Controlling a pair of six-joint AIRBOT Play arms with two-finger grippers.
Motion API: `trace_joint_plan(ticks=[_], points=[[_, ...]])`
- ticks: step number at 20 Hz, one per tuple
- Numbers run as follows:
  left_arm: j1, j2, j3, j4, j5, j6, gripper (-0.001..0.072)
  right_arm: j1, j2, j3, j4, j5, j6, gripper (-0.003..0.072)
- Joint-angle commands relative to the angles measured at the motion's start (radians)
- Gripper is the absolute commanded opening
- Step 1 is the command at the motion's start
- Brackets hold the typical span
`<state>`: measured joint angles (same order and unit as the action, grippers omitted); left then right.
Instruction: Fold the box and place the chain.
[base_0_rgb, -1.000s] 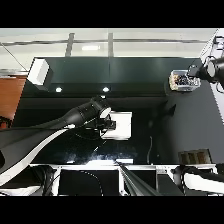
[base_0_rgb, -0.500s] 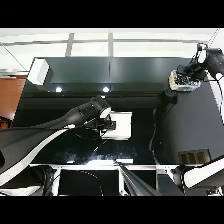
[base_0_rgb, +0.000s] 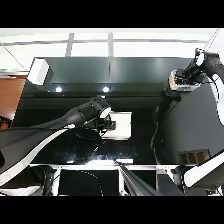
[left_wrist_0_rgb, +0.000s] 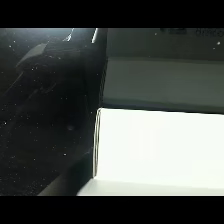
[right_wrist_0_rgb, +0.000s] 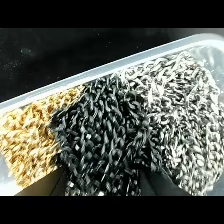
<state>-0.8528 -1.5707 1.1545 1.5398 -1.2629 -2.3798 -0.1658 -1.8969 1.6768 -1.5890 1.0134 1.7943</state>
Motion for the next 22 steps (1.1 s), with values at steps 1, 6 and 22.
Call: trace_joint_plan(ticks=[1,6,22], points=[[0.001,0.0,0.0,0.0,-0.003,0.001,0.003,-0.009,-0.01,0.002,0.001,-0.033,0.0,0.0203],[0.001,0.0,0.0,0.0,-0.003,0.001,0.0031,-0.012,0.008,0.032,0.0,0.029,-0.023,0.0004],[0.0,0.0,0.0,-0.007,-0.002,0.001,0.003,-0.009,0.519,0.032,0.246,0.209,-0.371,0.0004]])
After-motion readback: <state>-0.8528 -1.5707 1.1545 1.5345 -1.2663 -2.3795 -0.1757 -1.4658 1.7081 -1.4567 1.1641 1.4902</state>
